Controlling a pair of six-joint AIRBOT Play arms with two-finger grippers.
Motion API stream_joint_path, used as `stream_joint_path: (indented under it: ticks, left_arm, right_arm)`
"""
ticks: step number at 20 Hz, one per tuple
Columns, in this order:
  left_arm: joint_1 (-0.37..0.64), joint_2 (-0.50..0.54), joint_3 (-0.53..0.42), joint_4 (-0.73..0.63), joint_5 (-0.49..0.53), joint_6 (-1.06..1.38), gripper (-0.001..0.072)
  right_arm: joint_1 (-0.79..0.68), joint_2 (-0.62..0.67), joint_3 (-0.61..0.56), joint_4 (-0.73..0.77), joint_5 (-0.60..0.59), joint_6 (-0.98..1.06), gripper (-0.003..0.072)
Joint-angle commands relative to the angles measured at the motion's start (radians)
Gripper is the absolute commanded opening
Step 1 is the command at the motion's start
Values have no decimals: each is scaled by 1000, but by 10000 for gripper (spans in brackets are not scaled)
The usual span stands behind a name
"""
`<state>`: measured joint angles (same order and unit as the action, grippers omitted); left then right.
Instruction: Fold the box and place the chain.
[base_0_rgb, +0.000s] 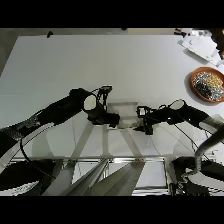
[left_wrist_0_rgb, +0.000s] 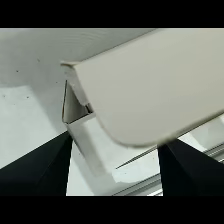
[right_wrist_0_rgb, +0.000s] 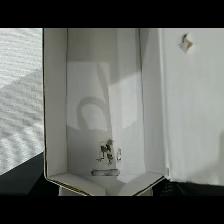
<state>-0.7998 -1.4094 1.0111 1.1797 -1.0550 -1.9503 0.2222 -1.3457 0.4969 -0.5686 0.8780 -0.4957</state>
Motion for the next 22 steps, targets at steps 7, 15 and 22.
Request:
stream_joint_path:
  ticks: [7,15,22]
  left_arm:
    - [-40,-11,36,57,2,-111,453]
    - [-73,-26,36,141,-11,-217,454]
    - [-104,-58,36,143,40,-253,453]
  right_arm:
    - [0,-1,1,0,0,0,406]
    - [0,-1,1,0,0,0,406]
    - [0,-1,1,0,0,0,406]
